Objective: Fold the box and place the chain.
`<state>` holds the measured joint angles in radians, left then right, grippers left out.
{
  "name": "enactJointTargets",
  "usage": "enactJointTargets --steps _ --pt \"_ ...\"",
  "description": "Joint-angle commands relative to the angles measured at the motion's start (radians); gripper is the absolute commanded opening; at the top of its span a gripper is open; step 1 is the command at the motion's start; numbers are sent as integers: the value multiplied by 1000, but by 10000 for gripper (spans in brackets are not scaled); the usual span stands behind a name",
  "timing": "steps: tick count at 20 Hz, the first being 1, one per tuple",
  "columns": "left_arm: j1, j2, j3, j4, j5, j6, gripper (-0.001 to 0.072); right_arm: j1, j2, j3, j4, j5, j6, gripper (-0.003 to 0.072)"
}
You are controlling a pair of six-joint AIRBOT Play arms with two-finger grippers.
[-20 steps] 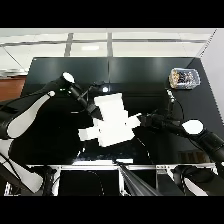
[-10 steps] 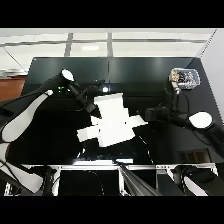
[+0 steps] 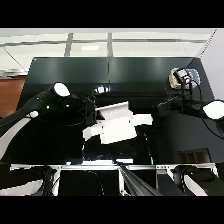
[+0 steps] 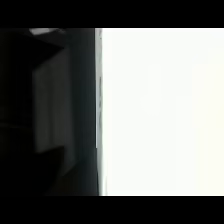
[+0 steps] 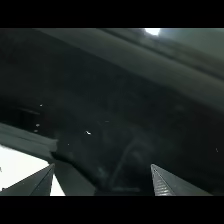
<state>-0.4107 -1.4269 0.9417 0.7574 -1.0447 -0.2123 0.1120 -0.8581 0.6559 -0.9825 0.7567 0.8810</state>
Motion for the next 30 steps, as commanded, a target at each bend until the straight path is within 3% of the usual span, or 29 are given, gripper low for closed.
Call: enactJointTargets --steps 1,3,11,15,17,20,22,24,30 --pt "-56 -7 -27 61 140 127 24 76 -1 -14 14 83 -199 714" --pt "-80 -26 -2 103 147 127 24 147 -1 -37 14 121 -291 716" --pt "-96 -65 15 109 146 131 25 325 -16 -196 35 76 -671 714" --pt "-96 -65 15 109 146 131 25 410 -72 -232 80 23 -757 714" --pt "-96 -65 15 109 146 131 25 450 -113 -239 122 -58 -758 714" --pt "-96 -65 15 109 142 131 25 479 -153 -251 303 -261 -770 714" --pt "-96 -65 15 109 143 131 25 484 -150 -230 228 -313 -798 714" --pt "-96 -65 15 109 142 131 25 475 -150 -176 107 -286 -795 714" --pt "-96 -65 15 109 142 131 25 330 -150 -88 144 -101 -796 714"
